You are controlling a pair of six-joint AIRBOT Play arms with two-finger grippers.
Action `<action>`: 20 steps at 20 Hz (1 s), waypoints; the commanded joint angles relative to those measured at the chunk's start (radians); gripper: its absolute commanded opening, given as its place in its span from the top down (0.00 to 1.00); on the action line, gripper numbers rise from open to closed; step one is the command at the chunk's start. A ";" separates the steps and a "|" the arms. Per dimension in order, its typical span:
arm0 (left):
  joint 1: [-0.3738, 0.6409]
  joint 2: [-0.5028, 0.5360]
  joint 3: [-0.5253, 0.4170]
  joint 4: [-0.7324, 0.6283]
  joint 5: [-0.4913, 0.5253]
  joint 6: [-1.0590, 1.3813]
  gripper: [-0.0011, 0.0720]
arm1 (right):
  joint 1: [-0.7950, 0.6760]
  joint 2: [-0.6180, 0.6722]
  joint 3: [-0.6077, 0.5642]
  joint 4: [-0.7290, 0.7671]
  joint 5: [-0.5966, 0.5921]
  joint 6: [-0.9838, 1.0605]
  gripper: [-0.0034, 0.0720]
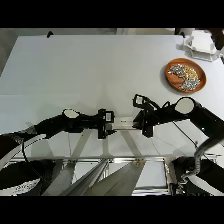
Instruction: Fold the box and place the chain.
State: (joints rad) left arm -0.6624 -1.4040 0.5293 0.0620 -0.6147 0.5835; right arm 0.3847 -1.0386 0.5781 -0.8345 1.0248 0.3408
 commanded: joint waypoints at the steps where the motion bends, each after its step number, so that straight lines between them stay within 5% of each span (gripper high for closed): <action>1: 0.000 0.001 0.000 -0.002 0.005 -0.001 0.78 | 0.001 0.000 -0.001 -0.023 0.003 -0.001 0.72; 5: 0.000 0.001 0.000 -0.002 0.005 -0.001 0.78 | 0.001 -0.001 -0.004 -0.026 0.003 -0.001 0.69; 8: 0.000 0.001 0.000 -0.002 0.005 -0.001 0.78 | 0.001 0.000 -0.005 -0.019 -0.002 -0.002 0.46; 20: 0.000 0.001 0.000 -0.002 0.005 -0.001 0.78 | 0.000 0.139 -0.005 0.027 -0.031 -0.012 0.46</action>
